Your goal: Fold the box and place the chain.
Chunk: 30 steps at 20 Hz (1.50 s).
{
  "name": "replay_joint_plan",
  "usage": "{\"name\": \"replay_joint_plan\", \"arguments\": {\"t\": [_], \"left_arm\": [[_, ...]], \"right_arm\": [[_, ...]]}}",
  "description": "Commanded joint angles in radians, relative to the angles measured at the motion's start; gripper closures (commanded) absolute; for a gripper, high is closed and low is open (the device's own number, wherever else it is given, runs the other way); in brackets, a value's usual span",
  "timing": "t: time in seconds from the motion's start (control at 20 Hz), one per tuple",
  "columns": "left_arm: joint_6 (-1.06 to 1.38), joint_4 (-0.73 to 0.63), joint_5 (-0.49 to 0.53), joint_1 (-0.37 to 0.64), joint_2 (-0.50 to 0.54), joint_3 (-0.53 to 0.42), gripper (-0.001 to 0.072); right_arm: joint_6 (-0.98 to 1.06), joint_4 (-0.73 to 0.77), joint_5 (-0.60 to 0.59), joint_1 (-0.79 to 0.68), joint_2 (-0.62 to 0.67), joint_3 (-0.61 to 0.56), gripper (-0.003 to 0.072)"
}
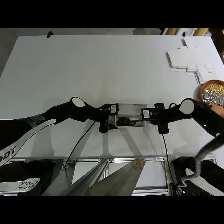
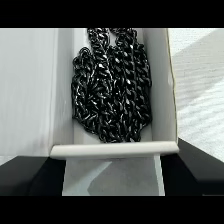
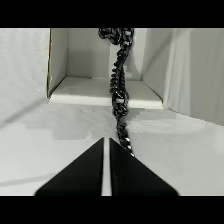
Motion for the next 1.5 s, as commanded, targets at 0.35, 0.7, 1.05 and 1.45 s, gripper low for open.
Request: {"name": "replay_joint_plan", "arguments": {"t": [0.35, 0.7, 1.05, 1.45], "left_arm": [[0.000, 0.000, 0.000, 0.000, 0.000, 0.000, 0.0628], [0.000, 0.000, 0.000, 0.000, 0.000, 0.000, 0.0628], [0.000, 0.000, 0.000, 0.000, 0.000, 0.000, 0.0628], [0.000, 0.000, 0.000, 0.000, 0.000, 0.000, 0.0628]], "right_arm": [[-0.030, 0.102, -0.035, 0.018, -0.079, 0.000, 0.0666], [0.160, -0.108, 0.031, 0.018, -0.013, 0.000, 0.0666], [0.174, 0.227, 0.060, 0.018, 0.244, 0.000, 0.0665], [0.180, 0.618, -0.251, 0.287, 0.174, 0.000, 0.0664]]}}
